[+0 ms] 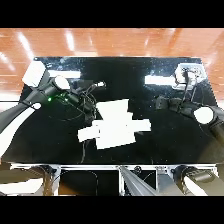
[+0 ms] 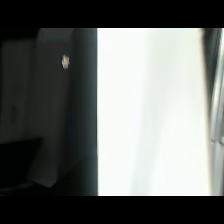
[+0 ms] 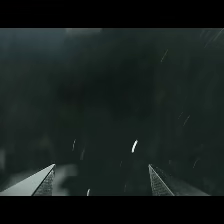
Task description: Fold the box and place the chain.
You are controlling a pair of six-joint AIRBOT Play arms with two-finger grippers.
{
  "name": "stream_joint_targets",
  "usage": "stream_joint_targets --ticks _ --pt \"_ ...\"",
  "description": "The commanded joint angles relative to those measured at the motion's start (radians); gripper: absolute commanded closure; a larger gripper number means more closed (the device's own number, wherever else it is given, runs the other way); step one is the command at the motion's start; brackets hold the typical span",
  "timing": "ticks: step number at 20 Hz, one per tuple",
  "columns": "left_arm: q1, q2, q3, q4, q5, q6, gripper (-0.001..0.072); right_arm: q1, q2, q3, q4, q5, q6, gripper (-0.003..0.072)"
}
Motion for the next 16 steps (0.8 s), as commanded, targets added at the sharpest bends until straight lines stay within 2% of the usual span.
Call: stream_joint_targets --ticks 1,4,6,12,16 --pt "-0.043 0.037 -0.05 -0.008 0.188 0.081 0.0692 -0.031 0.001 0.005 0.006 -0.175 0.005 -0.0034" --pt "-0.059 0.026 -0.068 -0.012 0.324 0.119 0.069 -0.031 0.001 0.005 0.036 -0.169 0.005 -0.0034" --pt "-0.057 0.01 -0.066 -0.01 0.339 0.119 0.069 -0.031 0.001 0.005 0.036 -0.142 0.005 -0.0034" --pt "-0.058 0.0 -0.066 -0.097 0.325 0.114 0.069 -0.031 0.001 0.005 0.036 -0.176 0.004 -0.0034" --pt "-0.058 0.003 -0.066 -0.091 0.185 0.355 0.0692 -0.031 0.001 0.005 0.029 -0.137 0.003 -0.0034"
